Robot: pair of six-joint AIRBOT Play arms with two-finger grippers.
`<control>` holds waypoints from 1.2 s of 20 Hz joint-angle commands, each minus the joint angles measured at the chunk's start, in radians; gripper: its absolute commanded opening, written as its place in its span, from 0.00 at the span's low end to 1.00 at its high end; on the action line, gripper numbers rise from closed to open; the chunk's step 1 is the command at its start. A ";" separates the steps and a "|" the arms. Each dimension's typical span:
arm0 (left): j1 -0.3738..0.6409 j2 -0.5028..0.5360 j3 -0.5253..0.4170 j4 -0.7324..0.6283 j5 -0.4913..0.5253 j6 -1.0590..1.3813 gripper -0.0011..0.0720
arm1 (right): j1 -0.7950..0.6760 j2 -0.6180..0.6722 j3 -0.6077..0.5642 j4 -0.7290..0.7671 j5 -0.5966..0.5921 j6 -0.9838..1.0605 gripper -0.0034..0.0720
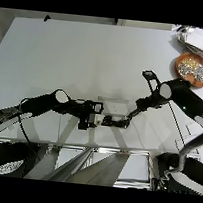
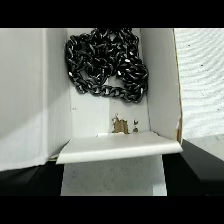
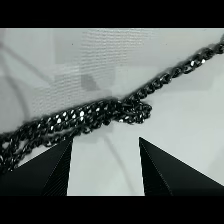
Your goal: Fold the box and place the chain.
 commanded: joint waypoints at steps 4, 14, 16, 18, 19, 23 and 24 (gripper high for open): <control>0.001 0.001 0.000 0.000 0.000 0.000 0.36 | -0.003 -0.063 0.000 0.011 -0.059 0.015 0.66; 0.001 0.001 0.000 0.000 0.000 0.000 0.36 | -0.003 -0.135 0.000 0.011 -0.045 0.025 0.56; 0.001 0.001 0.000 0.000 0.000 0.000 0.36 | -0.003 -0.137 0.000 0.012 -0.045 0.024 0.35; 0.001 0.001 0.000 -0.001 0.000 0.000 0.36 | -0.003 -0.136 0.000 0.012 -0.026 0.023 0.19; 0.001 0.001 0.000 0.000 0.000 0.000 0.36 | -0.003 -0.136 0.000 0.011 -0.014 0.020 0.11; 0.001 0.001 0.000 0.000 0.000 0.000 0.36 | -0.003 -0.097 0.000 0.012 0.008 0.013 0.06; 0.001 0.001 0.000 0.000 0.000 0.000 0.36 | -0.003 -0.075 0.000 0.011 0.007 0.012 0.05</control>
